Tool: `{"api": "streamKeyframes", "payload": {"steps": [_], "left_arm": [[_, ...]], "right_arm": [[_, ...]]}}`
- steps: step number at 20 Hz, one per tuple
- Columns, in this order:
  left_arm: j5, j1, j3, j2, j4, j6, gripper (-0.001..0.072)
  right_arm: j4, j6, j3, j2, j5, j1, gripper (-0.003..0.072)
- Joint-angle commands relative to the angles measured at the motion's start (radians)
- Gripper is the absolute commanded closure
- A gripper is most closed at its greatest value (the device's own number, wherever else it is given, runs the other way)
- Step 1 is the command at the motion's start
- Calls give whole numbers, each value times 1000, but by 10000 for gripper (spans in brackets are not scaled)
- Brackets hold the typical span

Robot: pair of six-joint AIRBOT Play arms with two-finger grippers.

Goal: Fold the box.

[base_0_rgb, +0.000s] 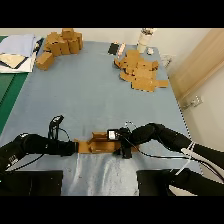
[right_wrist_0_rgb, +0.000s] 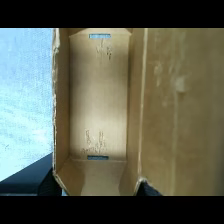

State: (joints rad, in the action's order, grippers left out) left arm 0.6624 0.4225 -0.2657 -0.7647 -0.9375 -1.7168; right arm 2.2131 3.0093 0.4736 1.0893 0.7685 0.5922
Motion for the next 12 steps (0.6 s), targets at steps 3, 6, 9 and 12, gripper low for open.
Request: {"api": "streamKeyframes", "payload": {"steps": [3,6,9,12], "left_arm": [[-62,39,-21,-6,84,43,700],[-60,39,-41,7,235,181,700],[-45,39,-70,10,257,214,700],[-39,39,-82,10,257,235,697]], "right_arm": [[0,0,1,0,0,0,168],[0,0,1,0,0,0,168],[0,0,1,0,0,0,168],[0,0,1,0,0,0,168]]}}
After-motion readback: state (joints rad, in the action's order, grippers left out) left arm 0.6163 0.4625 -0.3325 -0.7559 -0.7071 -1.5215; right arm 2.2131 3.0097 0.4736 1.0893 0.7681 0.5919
